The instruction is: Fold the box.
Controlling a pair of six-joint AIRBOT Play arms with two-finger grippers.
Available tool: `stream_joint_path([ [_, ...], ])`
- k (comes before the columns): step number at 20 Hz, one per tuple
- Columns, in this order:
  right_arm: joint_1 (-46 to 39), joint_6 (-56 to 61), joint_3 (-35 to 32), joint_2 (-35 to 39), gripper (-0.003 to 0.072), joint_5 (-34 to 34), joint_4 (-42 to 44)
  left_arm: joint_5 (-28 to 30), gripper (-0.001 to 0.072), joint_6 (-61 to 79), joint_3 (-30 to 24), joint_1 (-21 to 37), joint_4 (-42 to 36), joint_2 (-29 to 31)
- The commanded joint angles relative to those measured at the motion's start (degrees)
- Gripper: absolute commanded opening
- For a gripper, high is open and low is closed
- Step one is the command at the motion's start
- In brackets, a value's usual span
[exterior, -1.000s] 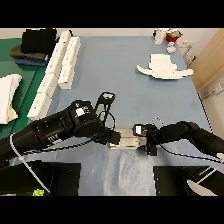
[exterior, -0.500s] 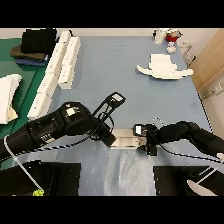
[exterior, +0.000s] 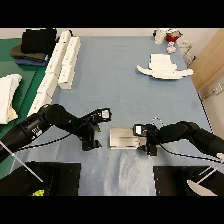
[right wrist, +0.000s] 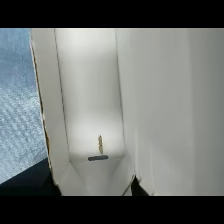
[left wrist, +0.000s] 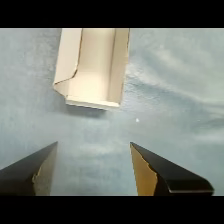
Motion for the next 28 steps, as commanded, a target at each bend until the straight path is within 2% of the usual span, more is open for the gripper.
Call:
stream_joint_path([
  [1,0.0,0.0,0.0,0.0,0.0463,0.0,0.0,10.0,0.0698,20.9,-7.4,4.6,-11.7,0.2],
  [4,0.0,0.0,0.0,0.0,0.0464,0.0,0.0,14.8,0.0697,28.6,-11.3,3.7,-21.4,-1.4],
  [8,0.0,0.0,0.0,0.0,0.0463,0.0,0.0,15.4,0.0697,35.0,-11.7,0.9,-24.0,-5.6],
  [15,0.0,0.0,0.0,0.0,0.0464,0.0,0.0,19.7,0.0697,35.9,-11.6,-3.6,-25.9,-11.0],
  [18,0.0,0.0,0.0,0.0,0.0463,0.0,0.0,21.9,0.0697,36.0,-11.6,-3.8,-28.9,-12.2],
  [28,0.0,0.0,0.0,0.0,0.0463,0.0,0.0,22.4,0.0696,39.3,-11.4,-4.8,-33.4,-13.4],
])
